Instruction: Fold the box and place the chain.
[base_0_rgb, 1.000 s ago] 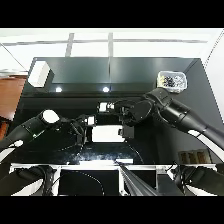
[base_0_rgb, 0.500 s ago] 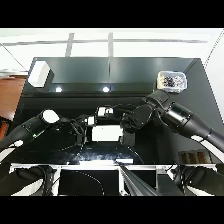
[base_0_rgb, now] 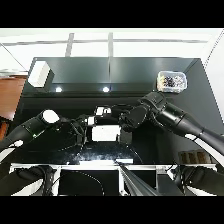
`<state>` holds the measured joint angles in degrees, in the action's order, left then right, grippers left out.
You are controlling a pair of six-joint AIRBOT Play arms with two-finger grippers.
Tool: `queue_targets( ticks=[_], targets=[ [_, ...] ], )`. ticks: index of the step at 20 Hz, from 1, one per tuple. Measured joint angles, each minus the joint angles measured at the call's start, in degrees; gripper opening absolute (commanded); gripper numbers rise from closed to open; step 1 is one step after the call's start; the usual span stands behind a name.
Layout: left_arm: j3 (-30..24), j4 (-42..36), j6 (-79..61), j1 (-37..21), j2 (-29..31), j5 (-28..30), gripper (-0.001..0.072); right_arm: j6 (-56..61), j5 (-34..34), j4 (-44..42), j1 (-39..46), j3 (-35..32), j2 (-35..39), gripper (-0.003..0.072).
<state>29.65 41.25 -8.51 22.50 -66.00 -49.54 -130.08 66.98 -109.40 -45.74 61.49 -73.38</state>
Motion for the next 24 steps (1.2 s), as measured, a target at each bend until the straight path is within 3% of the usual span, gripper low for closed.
queue_targets(
  ticks=[10,24],
  targets=[
    [0.0,0.0,0.0,0.0,0.0,0.0,0.0486,-0.2,-2.8,1.7,0.0,0.2,-2.4,0.0709],
    [0.0,0.0,0.0,0.0,0.0,0.0,0.0486,-1.2,6.0,-6.6,5.3,2.7,0.4,0.0708]
  ],
)
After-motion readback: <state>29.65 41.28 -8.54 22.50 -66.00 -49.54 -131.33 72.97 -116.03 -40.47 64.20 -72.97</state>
